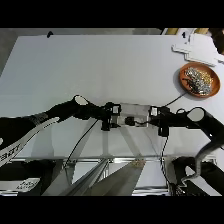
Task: Fold the box and place the chain.
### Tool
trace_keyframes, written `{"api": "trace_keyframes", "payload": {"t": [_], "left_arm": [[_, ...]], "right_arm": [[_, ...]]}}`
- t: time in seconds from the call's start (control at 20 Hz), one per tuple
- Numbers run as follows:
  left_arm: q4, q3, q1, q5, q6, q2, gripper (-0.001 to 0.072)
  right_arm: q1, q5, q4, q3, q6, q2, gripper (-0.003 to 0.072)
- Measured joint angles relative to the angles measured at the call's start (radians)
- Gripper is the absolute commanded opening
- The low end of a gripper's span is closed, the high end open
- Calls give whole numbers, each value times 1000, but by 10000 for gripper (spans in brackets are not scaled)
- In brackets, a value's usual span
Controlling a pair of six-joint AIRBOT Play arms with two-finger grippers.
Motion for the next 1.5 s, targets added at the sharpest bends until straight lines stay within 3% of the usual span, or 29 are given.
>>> {"api": "trace_keyframes", "payload": {"t": [0.2,0.45,0.75,1.0,1.05,1.25,1.3,1.5], "left_arm": [[0,0,0,0,0,0,149],[0,0,0,0,0,0,149],[0,0,0,0,0,0,149],[0,0,0,0,0,0,149],[0,0,0,0,0,0,149],[0,0,0,0,0,0,149],[0,0,0,0,0,0,149],[0,0,0,0,0,0,149]], "right_arm": [[0,41,5,8,62,182,18],[14,117,241,83,92,303,18],[211,58,375,158,112,279,18],[355,-55,312,168,220,181,20],[367,-66,279,170,254,161,38],[391,-106,132,171,415,100,296],[394,-114,105,171,443,94,329],[367,-105,18,202,494,138,327]]}}
